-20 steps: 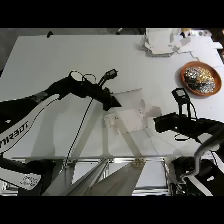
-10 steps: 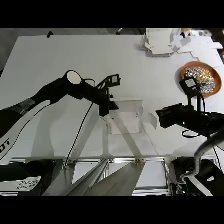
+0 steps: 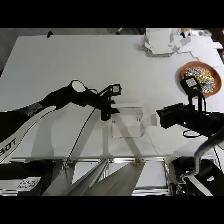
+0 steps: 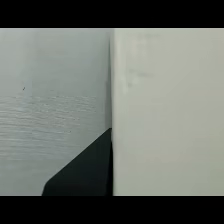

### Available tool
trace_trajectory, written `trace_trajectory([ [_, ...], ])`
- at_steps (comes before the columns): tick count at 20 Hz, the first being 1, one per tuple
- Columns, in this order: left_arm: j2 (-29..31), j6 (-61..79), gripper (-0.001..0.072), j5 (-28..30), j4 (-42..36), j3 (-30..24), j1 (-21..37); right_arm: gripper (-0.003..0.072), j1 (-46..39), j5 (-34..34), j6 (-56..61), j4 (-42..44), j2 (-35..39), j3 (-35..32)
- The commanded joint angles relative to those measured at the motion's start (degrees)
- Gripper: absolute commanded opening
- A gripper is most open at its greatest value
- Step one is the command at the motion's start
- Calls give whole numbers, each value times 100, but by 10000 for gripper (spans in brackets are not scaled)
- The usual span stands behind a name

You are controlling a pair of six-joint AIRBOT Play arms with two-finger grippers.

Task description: Fold the box and place the chain.

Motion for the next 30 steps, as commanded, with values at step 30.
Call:
trace_trajectory([
  [30,-201,415,11,348,0,-17,-42,356,4,323,-205,2,4,7],
])
